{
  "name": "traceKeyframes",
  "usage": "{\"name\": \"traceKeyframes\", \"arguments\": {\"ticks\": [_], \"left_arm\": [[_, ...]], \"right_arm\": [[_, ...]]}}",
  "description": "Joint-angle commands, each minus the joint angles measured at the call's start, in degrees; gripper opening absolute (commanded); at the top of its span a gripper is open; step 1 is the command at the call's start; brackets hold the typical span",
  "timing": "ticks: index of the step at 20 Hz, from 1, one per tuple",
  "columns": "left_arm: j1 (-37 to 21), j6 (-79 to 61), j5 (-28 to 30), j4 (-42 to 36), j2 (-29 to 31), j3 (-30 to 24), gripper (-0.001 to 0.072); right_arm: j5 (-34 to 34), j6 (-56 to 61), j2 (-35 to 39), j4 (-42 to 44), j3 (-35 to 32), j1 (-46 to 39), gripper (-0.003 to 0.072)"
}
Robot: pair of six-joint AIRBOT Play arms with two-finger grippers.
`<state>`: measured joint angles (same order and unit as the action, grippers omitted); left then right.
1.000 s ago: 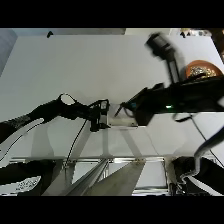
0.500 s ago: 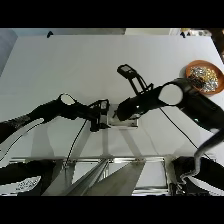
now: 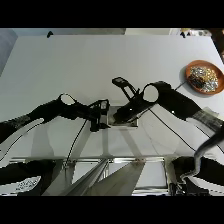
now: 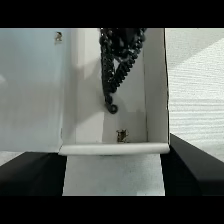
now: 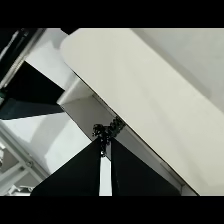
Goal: Fold the box and place the chain.
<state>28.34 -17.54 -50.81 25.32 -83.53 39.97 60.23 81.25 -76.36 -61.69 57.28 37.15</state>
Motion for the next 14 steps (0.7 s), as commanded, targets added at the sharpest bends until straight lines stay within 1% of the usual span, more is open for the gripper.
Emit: {"name": "traceKeyframes", "arguments": {"ticks": [1,5,8,11,14], "left_arm": [[-0.02,-0.02,0.0,0.02,0.02,0.0,0.0275],[-0.02,-0.02,0.0,0.02,0.02,0.0,0.0275],[-0.02,-0.02,0.0,0.02,0.02,0.0,0.0275],[-0.02,-0.02,0.0,0.02,0.02,0.0,0.0275],[-0.02,-0.04,0.0,0.02,0.02,0.0,0.0275]], "right_arm": [[3.15,1.11,-1.86,0.0,-0.02,0.07,0.0167],[4.9,1.27,-0.76,0.04,0.66,0.04,0.0167],[9.46,1.25,2.64,-0.39,3.58,-1.01,0.0165],[13.03,1.27,8.61,-5.6,5.88,-4.39,0.0161],[15.56,1.73,14.43,-13.03,5.92,-9.77,0.016]]}}
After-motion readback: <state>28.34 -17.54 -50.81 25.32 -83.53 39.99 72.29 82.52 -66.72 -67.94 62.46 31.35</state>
